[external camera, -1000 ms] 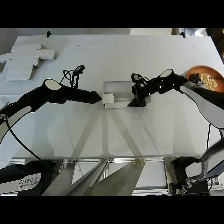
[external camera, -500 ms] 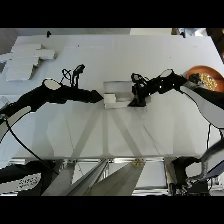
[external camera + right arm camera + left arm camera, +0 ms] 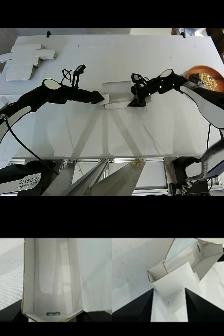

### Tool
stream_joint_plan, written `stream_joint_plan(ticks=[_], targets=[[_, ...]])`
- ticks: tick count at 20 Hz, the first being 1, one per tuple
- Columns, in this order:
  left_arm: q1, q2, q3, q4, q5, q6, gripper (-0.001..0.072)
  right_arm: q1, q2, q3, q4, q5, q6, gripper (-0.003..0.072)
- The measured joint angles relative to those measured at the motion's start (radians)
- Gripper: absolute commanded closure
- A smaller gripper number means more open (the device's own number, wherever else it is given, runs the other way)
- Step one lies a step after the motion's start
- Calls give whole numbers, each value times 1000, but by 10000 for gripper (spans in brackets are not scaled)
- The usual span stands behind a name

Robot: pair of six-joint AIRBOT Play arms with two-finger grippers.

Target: Fold the box and place the chain.

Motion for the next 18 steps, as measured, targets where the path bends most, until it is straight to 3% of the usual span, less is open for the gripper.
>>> stream_joint_plan(ticks=[6,8,18], targets=[[0,0,0,-38,0,11,253,0,0,0,0,0,0,164],[0,0,0,-49,-7,26,328,0,0,0,0,0,0,164],[-17,0,0,-11,34,90,308,0,0,0,0,0,0,164]])
